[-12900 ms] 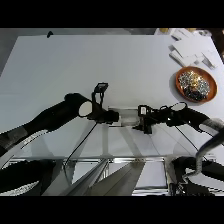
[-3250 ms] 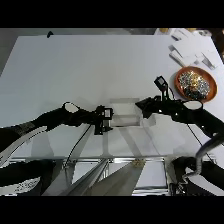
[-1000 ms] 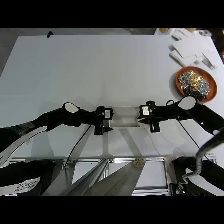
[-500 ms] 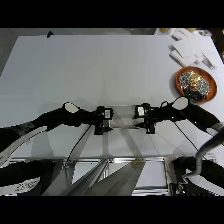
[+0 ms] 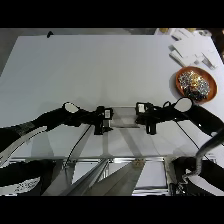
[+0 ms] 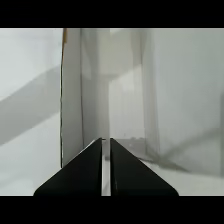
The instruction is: Fold the box and place the chain.
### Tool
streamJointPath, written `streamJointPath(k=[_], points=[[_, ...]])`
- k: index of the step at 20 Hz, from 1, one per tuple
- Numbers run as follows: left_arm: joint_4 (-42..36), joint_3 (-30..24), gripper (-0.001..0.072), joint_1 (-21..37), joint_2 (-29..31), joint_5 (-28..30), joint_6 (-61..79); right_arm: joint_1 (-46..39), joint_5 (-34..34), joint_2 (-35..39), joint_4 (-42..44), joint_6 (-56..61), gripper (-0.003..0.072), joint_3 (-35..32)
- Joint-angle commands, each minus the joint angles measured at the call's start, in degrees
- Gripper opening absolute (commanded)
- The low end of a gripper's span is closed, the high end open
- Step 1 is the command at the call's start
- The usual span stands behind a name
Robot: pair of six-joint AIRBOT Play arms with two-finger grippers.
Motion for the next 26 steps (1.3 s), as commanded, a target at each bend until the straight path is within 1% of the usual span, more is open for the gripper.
streamJointPath(k=[1, 3, 4, 6, 10, 12, 15, 18, 20, 22, 26], points=[[0.0, 0.0, 0.0071, 0.0, 0.0, 0.0, 0.0, 0.0, 1.3, 6.4, -9.2, 22.8, 0.0040, 0.0], [0.0, 0.0, 0.0071, 0.0, 0.0, 0.0, 0.0, 0.0, 1.1, 10.7, -10.8, 33.4, 0.0036, 0.0], [0.0, 0.0, 0.0071, 0.1, 0.0, 0.0, 0.0, -0.5, 0.7, 12.6, -11.3, 37.1, 0.0018, 0.0], [0.0, 0.0, 0.0071, 0.1, 0.0, 0.0, 0.0, -3.8, -0.5, 15.3, -11.6, 45.7, 0.0018, 0.0], [0.0, 0.0, 0.0071, 0.0, 0.0, 0.0, 0.0, -14.1, -0.4, 14.6, -12.1, 57.8, 0.0018, 0.0], [0.0, 0.0, 0.0071, 0.1, 0.0, 0.0, 0.0, -18.2, 0.2, 12.2, -13.9, 64.6, 0.0017, -0.2], [0.0, 0.0, 0.0071, 0.0, 0.0, 0.0, 0.0, -18.7, 4.0, 6.3, -14.3, 65.6, 0.0017, -0.3], [0.0, 0.0, 0.0071, 0.0, 0.0, 0.0, 0.0, -17.0, 4.1, 0.0, -12.9, 66.2, 0.0017, -0.3], [0.0, 0.0, 0.0071, 0.1, 0.0, 0.0, 0.0, -16.4, 4.2, -3.8, -9.6, 66.2, 0.0017, -0.3], [0.0, 0.0, 0.0071, 0.0, 0.0, 0.0, 0.0, -15.5, 4.1, -6.3, -6.0, 64.9, 0.0017, -0.3], [0.0, 0.0, 0.0071, 0.0, 0.0, 0.0, 0.0, -14.6, 4.0, -8.2, -4.6, 62.9, 0.0017, -0.3]])
